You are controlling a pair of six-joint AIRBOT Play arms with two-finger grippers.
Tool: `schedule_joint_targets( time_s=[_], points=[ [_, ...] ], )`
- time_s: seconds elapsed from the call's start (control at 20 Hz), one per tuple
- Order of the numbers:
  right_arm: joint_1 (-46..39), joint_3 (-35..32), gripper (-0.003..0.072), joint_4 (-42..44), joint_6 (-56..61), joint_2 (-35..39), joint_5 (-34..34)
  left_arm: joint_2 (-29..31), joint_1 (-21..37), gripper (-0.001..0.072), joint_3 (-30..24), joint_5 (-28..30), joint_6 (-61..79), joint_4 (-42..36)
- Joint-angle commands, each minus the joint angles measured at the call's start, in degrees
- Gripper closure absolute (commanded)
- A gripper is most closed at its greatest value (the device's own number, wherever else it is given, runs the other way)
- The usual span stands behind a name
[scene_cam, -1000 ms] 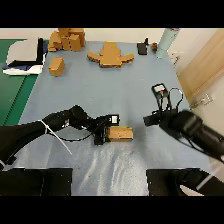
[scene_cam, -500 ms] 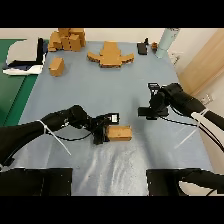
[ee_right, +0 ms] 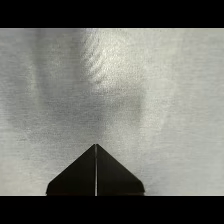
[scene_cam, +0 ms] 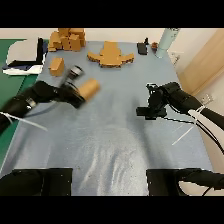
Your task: Fold the box.
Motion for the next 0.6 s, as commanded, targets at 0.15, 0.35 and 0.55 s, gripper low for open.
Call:
schedule_joint_targets(
  time_s=[0.15, 0.35, 0.55],
  points=[
    [0.0, 0.0, 0.0682, 0.2, 0.0, -0.1, 0.1, -12.6, 24.2, 0.0251, 8.5, 1.6, -10.2, 6.0],
    [0.0, 0.0, 0.0682, 0.2, 0.0, -0.1, 0.0, -24.7, 24.5, 0.0252, 18.6, 1.2, -10.6, 5.8],
    [0.0, 0.0, 0.0682, 0.2, 0.0, -0.1, 0.0, -35.2, 21.2, 0.0252, 30.6, 1.1, -13.6, 5.6]
  ],
)
